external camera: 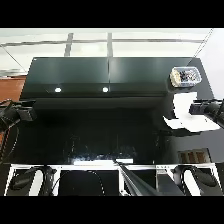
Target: Fold the box and place the chain.
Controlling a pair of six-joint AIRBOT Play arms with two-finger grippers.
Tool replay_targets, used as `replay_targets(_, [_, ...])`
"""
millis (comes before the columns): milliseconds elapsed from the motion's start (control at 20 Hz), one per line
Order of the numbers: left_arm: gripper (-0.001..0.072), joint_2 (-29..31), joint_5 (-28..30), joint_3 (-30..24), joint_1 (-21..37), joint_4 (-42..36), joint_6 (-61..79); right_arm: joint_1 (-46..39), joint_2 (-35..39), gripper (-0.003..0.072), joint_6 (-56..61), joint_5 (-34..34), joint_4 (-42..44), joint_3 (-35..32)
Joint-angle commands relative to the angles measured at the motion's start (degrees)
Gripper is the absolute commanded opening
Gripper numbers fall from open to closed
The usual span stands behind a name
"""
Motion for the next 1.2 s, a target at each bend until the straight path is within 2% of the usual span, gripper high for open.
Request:
replay_targets(0, [0.0032,0.0,0.0,0.0,0.0,0.0,0.0,0.0,0.1,0.0006,0.0,0.0,0.0,0.0])
replay_targets(750, [0.0032,0.0,0.0,0.0,0.0,-0.8,0.0,0.0,0.1,0.0006,0.0,-0.4,1.0,0.0])
replay_targets(900, [0.0032,0.0,0.5,0.0,0.0,-6.3,0.0,0.0,0.0,0.0006,0.1,-4.5,8.6,-0.1])
replay_targets(950, [0.0032,-0.1,2.5,-0.1,0.0,-8.0,0.0,0.0,-0.2,0.0006,0.0,-6.7,13.1,-0.2])
replay_targets(1050, [0.0032,-1.0,9.9,-1.9,0.0,-16.3,-0.2,0.0,-1.9,0.0006,0.0,-11.9,20.2,-0.6])
replay_targets(1150, [0.0033,-4.2,13.5,-4.3,-0.1,-24.0,-0.2,0.1,-5.9,0.0011,0.0,-14.3,21.2,-0.6])
